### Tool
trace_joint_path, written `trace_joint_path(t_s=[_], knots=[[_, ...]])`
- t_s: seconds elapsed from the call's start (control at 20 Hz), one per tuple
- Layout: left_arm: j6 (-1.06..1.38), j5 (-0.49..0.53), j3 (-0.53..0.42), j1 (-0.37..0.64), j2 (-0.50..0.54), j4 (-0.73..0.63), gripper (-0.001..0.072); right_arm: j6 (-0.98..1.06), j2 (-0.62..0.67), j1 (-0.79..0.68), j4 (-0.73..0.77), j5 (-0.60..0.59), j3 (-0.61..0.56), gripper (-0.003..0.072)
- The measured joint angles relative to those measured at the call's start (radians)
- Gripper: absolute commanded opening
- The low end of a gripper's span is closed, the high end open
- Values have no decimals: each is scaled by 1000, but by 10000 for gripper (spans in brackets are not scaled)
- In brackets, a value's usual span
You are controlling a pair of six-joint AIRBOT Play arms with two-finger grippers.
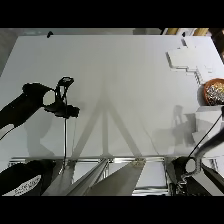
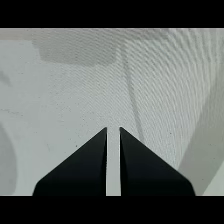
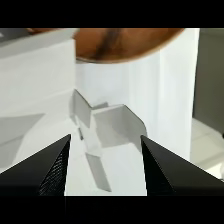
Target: Fold the box and place the chain.
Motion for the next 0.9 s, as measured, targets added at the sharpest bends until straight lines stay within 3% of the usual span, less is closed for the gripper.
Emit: trace_joint_path(t_s=[0.2,0.5,0.7,0.8,0.9], knots=[[0,0,0,0,0,0,90,-43,-66,-127,0,-30,0,533],[0,0,0,0,0,0,90,-72,-177,-171,-61,-56,1,500],[0,0,0,0,0,0,90,-48,-264,-192,-98,-51,1,395],[0,0,0,0,0,0,90,-16,-295,-219,-115,-32,1,201],[0,0,0,0,0,0,90,2,-311,-241,-123,-19,1,145]])
